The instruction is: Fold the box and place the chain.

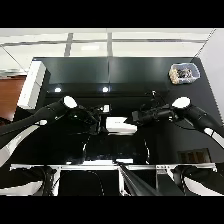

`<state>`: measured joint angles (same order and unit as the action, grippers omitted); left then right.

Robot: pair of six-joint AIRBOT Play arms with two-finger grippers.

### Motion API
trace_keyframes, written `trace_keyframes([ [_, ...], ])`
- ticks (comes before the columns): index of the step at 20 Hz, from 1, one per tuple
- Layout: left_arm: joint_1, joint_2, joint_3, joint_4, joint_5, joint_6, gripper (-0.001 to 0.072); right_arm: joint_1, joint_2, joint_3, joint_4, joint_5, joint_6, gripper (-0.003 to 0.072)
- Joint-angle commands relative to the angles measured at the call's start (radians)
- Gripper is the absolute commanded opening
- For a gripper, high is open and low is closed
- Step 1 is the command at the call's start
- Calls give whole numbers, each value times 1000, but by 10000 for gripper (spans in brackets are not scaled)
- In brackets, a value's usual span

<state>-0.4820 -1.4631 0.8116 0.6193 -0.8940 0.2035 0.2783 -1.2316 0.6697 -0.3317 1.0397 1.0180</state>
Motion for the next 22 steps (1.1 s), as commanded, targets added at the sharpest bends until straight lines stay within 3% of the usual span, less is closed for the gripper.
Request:
trace_keyframes([
  [1,1,0,1,1,3,2,446,59,-14,7,35,-48,-5,16],
  [6,1,0,1,1,3,2,445,85,-49,7,16,-107,-5,15],
  [16,1,0,1,1,3,2,446,85,-100,7,-81,-95,7,16],
  [18,2,0,1,0,4,2,446,79,-94,22,-80,-39,0,16],
  [22,2,1,2,-32,81,-74,446,-8,-4,172,-129,194,-25,16],
])
